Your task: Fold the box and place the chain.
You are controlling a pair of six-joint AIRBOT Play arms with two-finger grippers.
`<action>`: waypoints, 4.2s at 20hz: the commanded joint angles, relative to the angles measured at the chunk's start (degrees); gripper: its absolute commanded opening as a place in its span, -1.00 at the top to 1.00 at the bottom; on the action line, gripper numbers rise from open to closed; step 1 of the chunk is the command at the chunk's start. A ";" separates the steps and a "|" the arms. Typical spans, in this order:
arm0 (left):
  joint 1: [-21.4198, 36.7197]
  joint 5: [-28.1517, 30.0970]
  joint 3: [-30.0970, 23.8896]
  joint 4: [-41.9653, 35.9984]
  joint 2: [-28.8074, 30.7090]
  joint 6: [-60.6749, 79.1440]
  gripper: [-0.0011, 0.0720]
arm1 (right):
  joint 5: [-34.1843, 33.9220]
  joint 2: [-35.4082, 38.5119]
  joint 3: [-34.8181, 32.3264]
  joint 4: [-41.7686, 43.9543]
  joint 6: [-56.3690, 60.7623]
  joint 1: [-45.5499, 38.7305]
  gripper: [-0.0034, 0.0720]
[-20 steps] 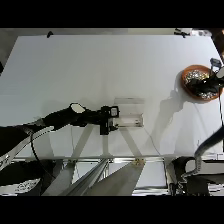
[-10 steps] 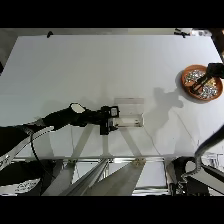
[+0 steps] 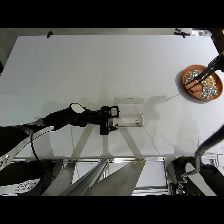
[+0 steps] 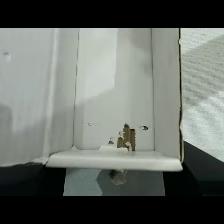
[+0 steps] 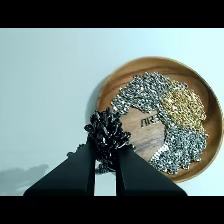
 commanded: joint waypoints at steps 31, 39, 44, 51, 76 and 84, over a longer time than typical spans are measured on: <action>0.00 0.00 0.00 0.02 0.02 0.00 0.50 | 9.68 9.73 -9.20 16.28 8.31 43.54 0.89; 0.00 0.00 0.00 0.00 0.02 0.00 0.50 | 0.52 -1.09 -13.86 16.44 9.70 48.61 0.89; 0.00 0.00 0.00 0.02 0.02 0.00 0.50 | 2.75 -6.60 -13.90 16.41 13.03 48.63 0.89; 0.00 -0.02 0.00 0.02 0.02 0.00 0.50 | 2.29 -12.79 -17.29 17.11 14.19 48.63 0.89; 0.00 0.00 0.00 0.00 0.02 0.00 0.50 | 16.20 -1.79 -18.36 7.50 1.97 40.09 0.26; 0.00 0.00 0.00 0.00 0.02 0.00 0.50 | 1.20 0.17 -37.81 13.51 -37.66 33.40 -0.15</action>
